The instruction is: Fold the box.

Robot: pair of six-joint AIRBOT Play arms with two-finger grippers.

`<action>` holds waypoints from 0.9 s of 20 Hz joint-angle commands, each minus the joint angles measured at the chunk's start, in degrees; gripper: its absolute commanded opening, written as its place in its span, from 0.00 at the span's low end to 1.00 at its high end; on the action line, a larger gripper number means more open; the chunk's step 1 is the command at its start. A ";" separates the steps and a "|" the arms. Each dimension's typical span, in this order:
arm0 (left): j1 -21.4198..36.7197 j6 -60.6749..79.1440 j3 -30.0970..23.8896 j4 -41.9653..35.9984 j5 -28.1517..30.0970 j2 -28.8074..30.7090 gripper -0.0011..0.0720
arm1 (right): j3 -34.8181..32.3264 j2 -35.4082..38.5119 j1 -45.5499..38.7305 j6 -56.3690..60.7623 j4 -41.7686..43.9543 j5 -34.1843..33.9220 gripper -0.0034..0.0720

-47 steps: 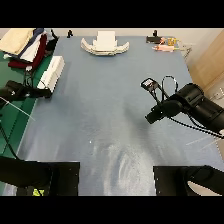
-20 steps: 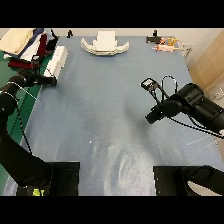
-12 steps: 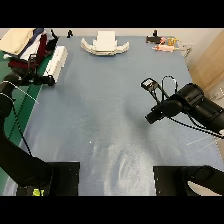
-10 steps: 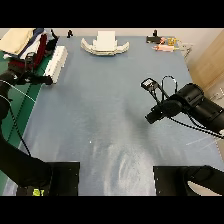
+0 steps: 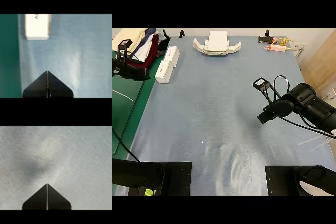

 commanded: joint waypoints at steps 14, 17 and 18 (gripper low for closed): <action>-34.58 -18.99 -31.39 0.76 0.68 32.39 0.03 | 0.04 0.02 -0.02 0.00 0.00 0.00 0.05; -38.95 -20.87 -36.72 0.70 1.86 32.81 0.03 | 0.04 0.00 -0.02 0.00 0.00 0.00 0.05; -39.74 -22.14 -37.68 0.50 2.16 32.81 0.03 | 0.04 0.02 -0.02 0.00 0.00 0.00 0.05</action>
